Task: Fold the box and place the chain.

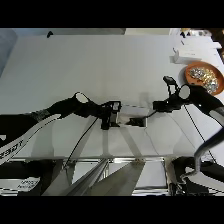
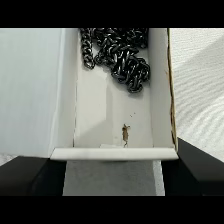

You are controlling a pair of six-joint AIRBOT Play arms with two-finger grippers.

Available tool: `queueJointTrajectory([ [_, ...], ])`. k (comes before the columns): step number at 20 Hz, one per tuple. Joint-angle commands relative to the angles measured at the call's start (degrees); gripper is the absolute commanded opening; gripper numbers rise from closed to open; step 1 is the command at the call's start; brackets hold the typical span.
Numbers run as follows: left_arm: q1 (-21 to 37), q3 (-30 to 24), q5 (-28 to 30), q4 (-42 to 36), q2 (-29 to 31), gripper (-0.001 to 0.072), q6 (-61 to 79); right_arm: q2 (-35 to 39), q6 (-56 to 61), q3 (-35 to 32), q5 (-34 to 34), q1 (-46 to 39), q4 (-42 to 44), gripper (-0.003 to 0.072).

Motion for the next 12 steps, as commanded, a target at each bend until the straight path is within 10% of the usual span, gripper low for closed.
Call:
queueJointTrajectory([
  [1,0.0,0.0,0.0,0.0,0.0,0.0363,0.0,-1.6,0.0,-0.1,0.2,0.1,0.0,0.0153],
  [3,0.0,0.0,0.0,0.0,0.0,0.0363,0.0,-1.5,-0.3,-0.1,0.2,0.2,0.0,0.0016],
  [12,0.0,0.0,0.0,0.0,0.0,0.0363,0.0,11.3,-1.8,-0.1,7.9,0.6,0.1,0.0016],
])
